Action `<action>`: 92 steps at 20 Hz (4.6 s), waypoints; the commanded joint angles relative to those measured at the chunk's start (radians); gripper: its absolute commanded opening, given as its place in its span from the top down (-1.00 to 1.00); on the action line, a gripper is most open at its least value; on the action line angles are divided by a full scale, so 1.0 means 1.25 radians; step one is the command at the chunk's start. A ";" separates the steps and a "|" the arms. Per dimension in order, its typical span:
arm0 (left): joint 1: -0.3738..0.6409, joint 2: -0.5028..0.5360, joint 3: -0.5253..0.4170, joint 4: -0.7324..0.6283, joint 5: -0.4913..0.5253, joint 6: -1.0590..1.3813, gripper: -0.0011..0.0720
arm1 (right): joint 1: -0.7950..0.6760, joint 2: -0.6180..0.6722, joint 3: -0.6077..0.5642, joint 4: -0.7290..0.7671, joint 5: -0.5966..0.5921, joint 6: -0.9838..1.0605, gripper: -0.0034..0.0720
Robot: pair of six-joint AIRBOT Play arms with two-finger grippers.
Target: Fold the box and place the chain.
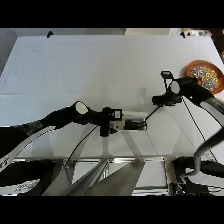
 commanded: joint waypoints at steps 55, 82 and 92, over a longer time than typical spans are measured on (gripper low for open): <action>0.000 0.000 0.000 0.000 -0.003 0.001 0.83 | 0.447 0.612 -0.022 -0.128 0.401 0.246 0.86; 0.000 0.000 0.000 0.001 -0.003 0.001 0.83 | 0.447 0.477 -0.006 0.133 0.117 0.031 0.41; 0.000 0.000 0.000 0.000 -0.003 0.001 0.83 | 0.166 0.442 0.055 -0.026 0.210 0.031 -0.05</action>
